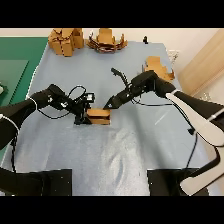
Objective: Fold the box.
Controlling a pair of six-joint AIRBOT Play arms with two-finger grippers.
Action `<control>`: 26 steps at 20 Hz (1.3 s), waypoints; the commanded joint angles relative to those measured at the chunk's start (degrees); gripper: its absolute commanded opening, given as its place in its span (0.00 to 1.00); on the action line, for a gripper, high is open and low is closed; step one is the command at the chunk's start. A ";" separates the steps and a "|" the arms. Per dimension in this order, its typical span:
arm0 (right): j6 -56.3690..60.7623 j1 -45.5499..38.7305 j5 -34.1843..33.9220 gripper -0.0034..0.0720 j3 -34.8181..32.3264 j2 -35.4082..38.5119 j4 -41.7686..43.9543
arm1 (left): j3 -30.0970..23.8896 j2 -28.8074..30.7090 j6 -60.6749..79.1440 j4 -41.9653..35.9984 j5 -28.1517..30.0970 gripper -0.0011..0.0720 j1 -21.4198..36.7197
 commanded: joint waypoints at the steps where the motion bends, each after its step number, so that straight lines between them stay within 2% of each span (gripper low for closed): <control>1: -7.52 1.81 13.29 0.05 -10.05 7.76 -3.30 | -0.02 0.00 -0.42 0.02 0.13 0.32 -0.04; 3: -12.31 2.95 20.79 0.05 -12.50 9.40 -3.32 | -0.02 0.00 -0.39 0.00 0.22 0.32 -0.04; 5: -19.80 3.28 22.27 0.07 -12.41 8.90 -2.47 | -0.02 0.00 -0.55 0.00 0.09 0.32 -0.04; 6: -24.63 3.28 22.12 0.23 -12.41 8.76 -1.42 | -0.02 0.00 -0.85 0.00 0.09 0.32 -0.04; 7: -27.93 3.28 21.94 0.42 -12.41 8.81 -0.48 | -0.02 0.00 -1.01 0.00 0.11 0.32 -0.04; 8: -29.38 3.28 21.90 0.49 -12.39 8.98 0.46 | -0.02 0.00 -1.01 0.00 0.11 0.32 -0.04; 13: -29.35 3.28 15.72 0.49 -11.41 9.22 0.39 | -0.02 0.00 -1.01 0.00 0.09 0.32 -0.04; 20: -29.35 4.13 13.11 0.49 -11.41 9.20 -1.79 | -0.02 0.00 -1.03 -0.02 0.04 0.32 -0.04; 22: -29.35 5.35 15.10 0.49 -11.41 8.98 -3.76 | -0.02 0.00 -1.03 -0.02 0.04 0.32 -0.04; 24: -29.33 6.64 19.82 0.48 -11.41 8.79 -5.66 | -0.02 0.00 -1.03 -0.02 0.04 0.32 -0.04; 26: -29.35 7.58 25.27 0.41 -11.34 8.81 -7.54 | -0.02 0.00 -1.03 -0.02 0.02 0.32 -0.04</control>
